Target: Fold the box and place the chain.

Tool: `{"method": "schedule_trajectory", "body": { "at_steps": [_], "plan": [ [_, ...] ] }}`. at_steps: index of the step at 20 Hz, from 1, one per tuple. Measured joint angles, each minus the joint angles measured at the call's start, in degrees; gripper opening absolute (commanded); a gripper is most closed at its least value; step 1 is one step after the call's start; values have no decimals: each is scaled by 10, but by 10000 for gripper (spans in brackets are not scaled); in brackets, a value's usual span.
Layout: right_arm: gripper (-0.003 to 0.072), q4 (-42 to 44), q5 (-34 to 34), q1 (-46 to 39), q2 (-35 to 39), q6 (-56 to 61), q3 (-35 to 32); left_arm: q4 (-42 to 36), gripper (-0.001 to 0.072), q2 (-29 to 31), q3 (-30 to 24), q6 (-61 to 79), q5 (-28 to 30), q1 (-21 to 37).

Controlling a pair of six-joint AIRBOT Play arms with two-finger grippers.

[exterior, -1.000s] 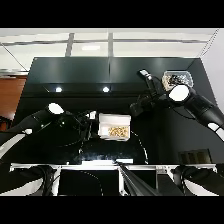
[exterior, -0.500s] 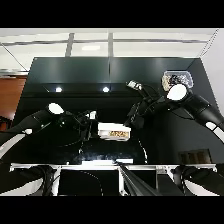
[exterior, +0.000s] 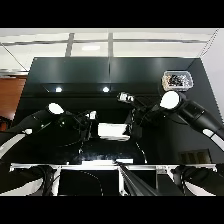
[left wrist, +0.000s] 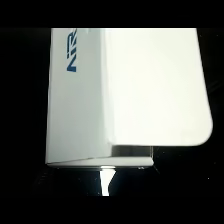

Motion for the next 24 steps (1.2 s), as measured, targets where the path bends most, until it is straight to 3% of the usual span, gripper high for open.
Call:
{"method": "schedule_trajectory", "body": {
  "at_steps": [2,4,10,11,12,24],
  "plan": [
    [551,-3,-23,10,12,2,-17,0,379,0,0,0,0,0],
    [424,-7,-40,15,20,4,-27,0,379,0,0,0,0,0],
    [421,-19,-63,20,27,10,-36,0,380,0,0,0,0,0],
    [272,-19,-65,20,27,10,-37,0,380,0,0,0,0,0],
    [235,-20,-66,20,28,10,-37,0,380,0,0,0,0,0],
    [237,-22,-45,20,28,14,-37,0,380,0,0,0,0,0]
  ]
}}
